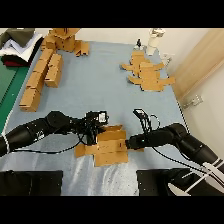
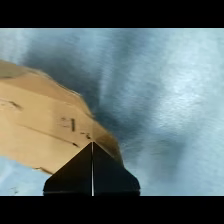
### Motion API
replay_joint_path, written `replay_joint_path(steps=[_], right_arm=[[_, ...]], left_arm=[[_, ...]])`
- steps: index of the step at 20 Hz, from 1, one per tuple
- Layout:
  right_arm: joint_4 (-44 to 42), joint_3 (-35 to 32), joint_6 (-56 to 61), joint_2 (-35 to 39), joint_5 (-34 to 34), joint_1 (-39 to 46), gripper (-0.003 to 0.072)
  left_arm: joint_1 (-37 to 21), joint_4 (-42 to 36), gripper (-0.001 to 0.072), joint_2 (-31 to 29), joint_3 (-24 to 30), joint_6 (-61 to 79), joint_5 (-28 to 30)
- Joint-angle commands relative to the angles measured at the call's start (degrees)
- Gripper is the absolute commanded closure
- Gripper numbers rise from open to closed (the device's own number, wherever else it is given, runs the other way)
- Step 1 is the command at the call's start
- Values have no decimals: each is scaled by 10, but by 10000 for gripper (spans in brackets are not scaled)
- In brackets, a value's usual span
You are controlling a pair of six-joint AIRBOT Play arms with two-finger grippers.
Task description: Fold the box.
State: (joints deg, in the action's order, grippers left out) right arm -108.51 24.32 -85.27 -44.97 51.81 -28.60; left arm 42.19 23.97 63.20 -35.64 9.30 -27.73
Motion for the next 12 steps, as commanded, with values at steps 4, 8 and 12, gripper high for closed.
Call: replay_joint_path(steps=[4,8,12], right_arm=[[33,-25,14,-45,-49,-1,684],[31,-25,14,-46,-51,-1,684],[12,-25,14,-44,-54,-1,684]], left_arm=[[3,-2,699,0,14,-4,7],[4,-19,700,0,31,-3,6],[25,-23,699,0,32,2,6]])
